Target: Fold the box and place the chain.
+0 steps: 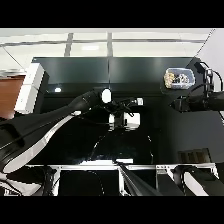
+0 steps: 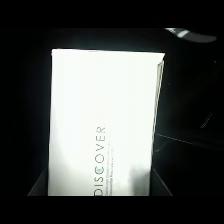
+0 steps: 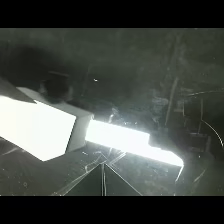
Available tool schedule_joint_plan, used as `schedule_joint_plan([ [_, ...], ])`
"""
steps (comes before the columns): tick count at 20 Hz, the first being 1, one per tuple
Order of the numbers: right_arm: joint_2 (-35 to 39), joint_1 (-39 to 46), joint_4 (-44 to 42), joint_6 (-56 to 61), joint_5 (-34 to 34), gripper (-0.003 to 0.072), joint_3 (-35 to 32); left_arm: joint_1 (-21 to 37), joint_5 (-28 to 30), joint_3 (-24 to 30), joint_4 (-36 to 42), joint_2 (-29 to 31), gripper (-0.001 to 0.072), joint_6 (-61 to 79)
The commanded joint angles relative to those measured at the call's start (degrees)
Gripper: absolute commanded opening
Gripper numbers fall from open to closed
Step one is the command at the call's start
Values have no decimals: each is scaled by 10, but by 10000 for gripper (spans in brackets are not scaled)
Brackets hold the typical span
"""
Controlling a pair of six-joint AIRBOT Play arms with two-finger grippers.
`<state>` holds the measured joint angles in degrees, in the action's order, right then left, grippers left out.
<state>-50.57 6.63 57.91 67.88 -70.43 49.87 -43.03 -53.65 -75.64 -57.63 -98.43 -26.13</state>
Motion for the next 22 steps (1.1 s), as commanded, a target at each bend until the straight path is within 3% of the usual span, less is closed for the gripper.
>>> schedule_joint_plan([
  [1,0,0,14,0,-10,27,0,5,-18,0,-62,24,357,-87],
  [4,0,0,15,1,-16,27,0,51,-97,1,-192,79,349,-243],
  [7,0,0,15,1,-18,27,0,173,-179,29,-350,130,351,-517],
  [10,0,0,15,1,-20,27,0,328,-237,109,-341,205,352,-542],
  [15,0,0,12,1,-13,27,0,568,-244,259,-336,327,351,-485],
  [17,0,0,8,1,-9,27,0,651,-246,273,-338,332,352,-473],
  [22,0,0,8,1,-16,27,0,850,-172,278,-298,332,352,-433],
])
